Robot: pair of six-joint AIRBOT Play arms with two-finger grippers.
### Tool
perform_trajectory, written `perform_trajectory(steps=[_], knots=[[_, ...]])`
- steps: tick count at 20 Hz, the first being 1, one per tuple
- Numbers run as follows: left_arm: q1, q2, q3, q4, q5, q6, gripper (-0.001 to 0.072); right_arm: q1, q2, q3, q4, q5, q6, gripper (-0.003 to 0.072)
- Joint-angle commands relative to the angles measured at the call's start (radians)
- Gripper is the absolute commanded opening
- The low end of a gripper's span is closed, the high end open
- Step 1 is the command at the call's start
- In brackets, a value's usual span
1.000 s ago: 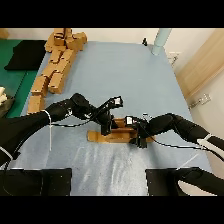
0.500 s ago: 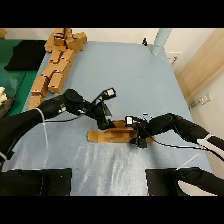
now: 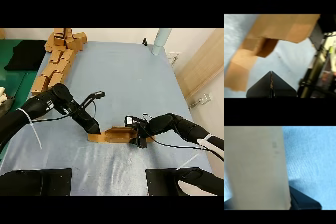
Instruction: Fold the box.
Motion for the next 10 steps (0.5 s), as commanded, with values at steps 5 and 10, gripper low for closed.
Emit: perform_trajectory(steps=[5,10], knots=[[-0.091,-0.129,0.002,-0.471,0.187,-0.138,0.0015,0.001,0.000,-0.001,0.000,0.000,0.000,0.0509],[-0.085,-0.233,0.041,-0.507,0.447,-0.134,0.0014,0.001,0.000,-0.001,0.000,0.000,0.000,0.0509]])
